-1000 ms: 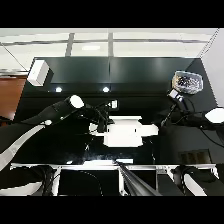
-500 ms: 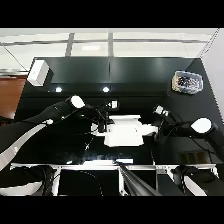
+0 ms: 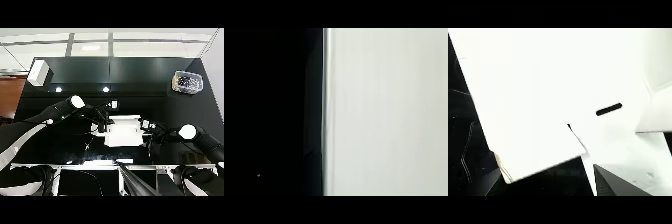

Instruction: Fold the box and place the chain.

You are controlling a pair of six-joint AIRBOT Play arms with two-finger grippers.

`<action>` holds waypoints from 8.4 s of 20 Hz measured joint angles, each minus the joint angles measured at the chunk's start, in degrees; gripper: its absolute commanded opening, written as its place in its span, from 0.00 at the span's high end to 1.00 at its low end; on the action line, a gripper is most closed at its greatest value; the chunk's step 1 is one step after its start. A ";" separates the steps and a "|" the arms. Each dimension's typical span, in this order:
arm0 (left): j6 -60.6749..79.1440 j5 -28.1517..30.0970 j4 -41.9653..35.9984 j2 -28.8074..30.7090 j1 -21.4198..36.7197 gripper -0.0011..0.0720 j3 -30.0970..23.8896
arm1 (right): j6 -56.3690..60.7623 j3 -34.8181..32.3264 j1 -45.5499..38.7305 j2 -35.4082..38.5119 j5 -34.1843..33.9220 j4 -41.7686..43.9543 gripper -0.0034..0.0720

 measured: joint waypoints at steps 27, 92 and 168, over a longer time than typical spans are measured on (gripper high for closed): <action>0.00 -0.20 0.02 0.00 0.00 0.95 -0.02 | -10.47 0.09 1.73 -0.24 -5.99 7.56 0.11; 1.14 -0.61 1.20 0.26 -0.11 0.95 -0.02 | -15.74 6.67 0.09 -7.13 0.50 15.43 0.12; -37.79 0.24 0.04 17.05 0.72 0.95 -4.68 | -28.63 6.60 0.98 -14.82 -2.38 9.40 0.70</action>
